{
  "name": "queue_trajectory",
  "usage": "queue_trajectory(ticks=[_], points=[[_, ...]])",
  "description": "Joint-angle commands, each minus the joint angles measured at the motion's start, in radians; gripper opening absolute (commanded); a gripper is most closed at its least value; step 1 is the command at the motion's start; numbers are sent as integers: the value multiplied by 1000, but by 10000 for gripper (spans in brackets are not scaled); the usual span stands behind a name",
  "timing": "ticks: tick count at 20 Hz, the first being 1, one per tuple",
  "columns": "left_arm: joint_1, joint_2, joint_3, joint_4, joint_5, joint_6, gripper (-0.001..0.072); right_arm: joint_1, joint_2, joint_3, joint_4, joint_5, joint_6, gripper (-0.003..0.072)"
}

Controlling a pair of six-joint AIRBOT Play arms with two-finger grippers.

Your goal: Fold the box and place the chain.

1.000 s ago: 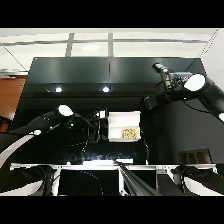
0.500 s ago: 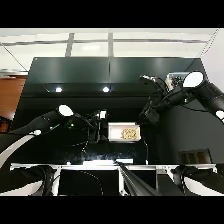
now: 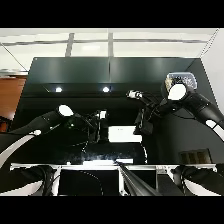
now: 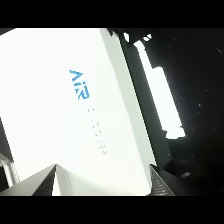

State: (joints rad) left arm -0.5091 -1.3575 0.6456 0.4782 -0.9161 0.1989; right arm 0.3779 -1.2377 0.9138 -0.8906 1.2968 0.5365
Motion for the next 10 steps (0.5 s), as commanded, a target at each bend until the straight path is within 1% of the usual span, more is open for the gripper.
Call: queue_trajectory(ticks=[1,4,5,6,8,9,10], points=[[-1,0,0,1,0,0,333,15,20,-4,-16,-10,-31,720],[-1,0,0,1,0,0,332,-5,111,-6,-19,-14,8,720],[-1,0,0,1,0,0,333,-14,138,-24,-3,-14,22,720],[-1,0,0,1,0,0,333,-21,156,-67,20,-38,21,720],[-1,0,0,1,0,0,333,-22,166,-185,142,-192,-57,720],[-1,0,0,1,0,0,333,-21,166,-231,251,-282,-127,720],[-1,0,0,1,0,0,333,-17,166,-257,338,-327,-202,720]])
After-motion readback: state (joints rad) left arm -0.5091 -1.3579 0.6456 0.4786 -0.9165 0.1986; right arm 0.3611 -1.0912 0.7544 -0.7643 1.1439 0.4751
